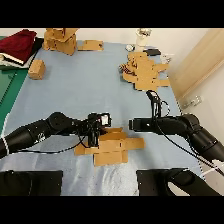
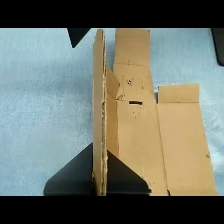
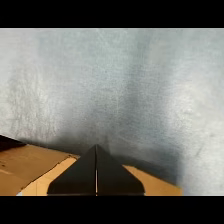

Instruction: Fold the box.

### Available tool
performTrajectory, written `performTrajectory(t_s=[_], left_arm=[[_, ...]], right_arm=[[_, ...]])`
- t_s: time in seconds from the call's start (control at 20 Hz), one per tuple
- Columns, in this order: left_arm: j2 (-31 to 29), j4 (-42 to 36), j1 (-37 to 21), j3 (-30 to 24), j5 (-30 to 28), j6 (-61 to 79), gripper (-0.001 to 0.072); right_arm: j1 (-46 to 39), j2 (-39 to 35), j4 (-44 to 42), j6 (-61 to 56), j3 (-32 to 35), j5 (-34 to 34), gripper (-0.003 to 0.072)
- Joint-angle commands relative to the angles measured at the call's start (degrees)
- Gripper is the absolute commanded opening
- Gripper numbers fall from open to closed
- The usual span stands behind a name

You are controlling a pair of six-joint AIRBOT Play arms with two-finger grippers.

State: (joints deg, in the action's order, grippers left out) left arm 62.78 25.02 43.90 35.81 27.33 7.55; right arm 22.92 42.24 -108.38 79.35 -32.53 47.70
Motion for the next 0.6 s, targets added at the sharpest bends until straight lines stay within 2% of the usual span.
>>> performTrajectory(t_s=[0.0, 0.55], left_arm=[[0.3, 0.0, 0.1, -0.5, -0.3, 0.6, 0.0011], [0.5, -1.9, 1.4, -3.6, 0.3, 0.5, 0.0011]], right_arm=[[0.1, 0.0, 0.0, 0.0, 0.0, -1.6, 0.0001], [0.1, 0.0, 0.0, 0.0, 0.0, -2.3, 0.0002]])
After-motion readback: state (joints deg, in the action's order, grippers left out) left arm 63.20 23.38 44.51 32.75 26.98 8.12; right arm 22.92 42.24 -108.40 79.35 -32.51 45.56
